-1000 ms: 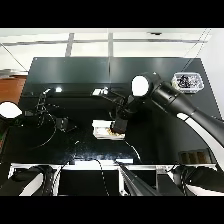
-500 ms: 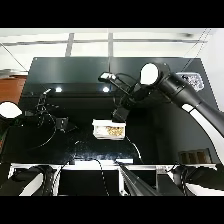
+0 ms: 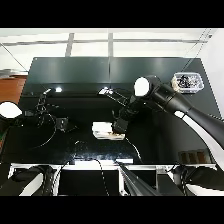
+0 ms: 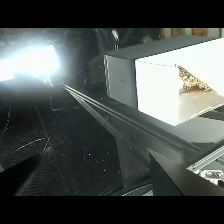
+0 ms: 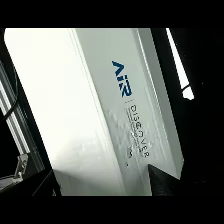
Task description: Fold the box and place the chain.
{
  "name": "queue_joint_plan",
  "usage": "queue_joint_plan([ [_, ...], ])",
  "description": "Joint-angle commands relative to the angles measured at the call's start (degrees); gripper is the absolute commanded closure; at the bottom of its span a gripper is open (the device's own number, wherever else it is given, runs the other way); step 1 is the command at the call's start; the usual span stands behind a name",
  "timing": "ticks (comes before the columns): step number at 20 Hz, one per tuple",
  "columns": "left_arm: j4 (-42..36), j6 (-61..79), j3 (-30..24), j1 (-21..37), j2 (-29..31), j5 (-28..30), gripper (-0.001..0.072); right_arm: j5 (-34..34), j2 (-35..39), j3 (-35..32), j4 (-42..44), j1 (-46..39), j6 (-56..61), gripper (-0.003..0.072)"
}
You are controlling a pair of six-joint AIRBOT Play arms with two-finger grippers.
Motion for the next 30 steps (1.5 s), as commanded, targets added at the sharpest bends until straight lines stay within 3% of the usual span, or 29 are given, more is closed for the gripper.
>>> queue_joint_plan([
  [1,0.0,0.0,0.0,0.0,0.0,-0.1,0.0001,-0.9,0.0,-0.3,-2.6,1.3,-1.3,-0.0019],
  [12,0.0,0.0,0.0,0.0,0.0,0.3,0.0001,-1.7,0.0,-0.3,-3.5,1.3,-1.0,-0.0016],
  [13,0.0,0.0,0.0,0.0,0.0,0.3,0.0001,-2.1,0.0,-0.3,-3.5,1.4,-1.0,0.0099],
  [15,0.0,0.0,0.0,0.0,0.0,0.4,0.0001,-2.4,0.0,-0.3,-3.5,1.6,-1.4,0.0154],
  [16,0.0,0.0,0.0,0.0,0.0,0.5,0.0,-2.4,0.0,-0.3,-3.7,1.7,-2.0,0.0256],
  [17,0.0,0.0,0.0,0.0,0.0,0.7,0.0001,-2.4,0.0,-0.3,-3.7,1.7,-2.5,0.0262],
  [24,0.0,0.0,0.0,0.0,0.0,1.1,0.0,-1.2,0.3,1.4,-5.8,1.7,-6.7,0.0261],
  [25,0.0,0.0,0.0,0.0,0.0,1.1,0.0001,-0.1,0.3,2.5,-5.8,1.7,-6.6,0.0224],
  [26,0.0,0.0,0.0,0.0,0.0,1.1,0.0001,1.2,0.3,3.5,-5.8,1.7,-5.2,0.0032],
  [27,0.0,0.0,0.0,0.0,0.0,1.1,0.0001,2.2,0.4,4.7,-5.8,1.7,-2.8,-0.0019],
  [30,0.0,0.1,0.0,0.0,0.0,1.1,0.0001,5.9,1.5,8.8,-5.8,1.2,2.3,-0.0019],
])
